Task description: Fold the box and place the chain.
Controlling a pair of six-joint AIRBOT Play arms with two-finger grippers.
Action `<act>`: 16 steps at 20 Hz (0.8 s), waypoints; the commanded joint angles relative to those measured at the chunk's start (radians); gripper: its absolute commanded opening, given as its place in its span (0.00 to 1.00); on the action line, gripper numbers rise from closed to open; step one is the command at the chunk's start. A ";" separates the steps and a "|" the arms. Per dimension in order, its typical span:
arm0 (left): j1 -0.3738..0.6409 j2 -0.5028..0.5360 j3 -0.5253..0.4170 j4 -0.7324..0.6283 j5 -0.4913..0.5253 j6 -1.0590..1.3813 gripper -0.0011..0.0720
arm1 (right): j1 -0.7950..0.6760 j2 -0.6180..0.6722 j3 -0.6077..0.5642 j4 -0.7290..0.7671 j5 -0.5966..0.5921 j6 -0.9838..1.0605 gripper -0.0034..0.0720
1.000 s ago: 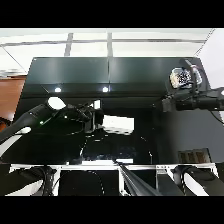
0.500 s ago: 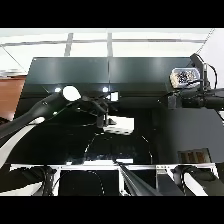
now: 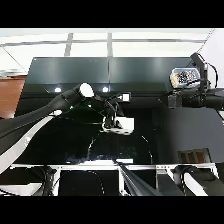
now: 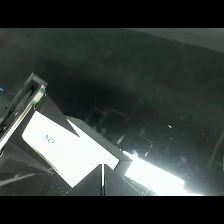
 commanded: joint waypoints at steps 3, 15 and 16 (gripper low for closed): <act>-0.005 -0.008 0.006 0.075 -0.027 -0.024 0.99 | 0.000 0.000 0.001 -0.001 -0.010 -0.005 0.06; -0.010 -0.008 0.029 0.074 -0.051 -0.043 0.98 | 0.000 0.000 0.001 0.000 -0.007 -0.004 0.06; -0.010 -0.008 0.029 0.074 -0.051 -0.043 0.99 | 0.000 0.000 0.001 0.000 -0.007 -0.004 0.06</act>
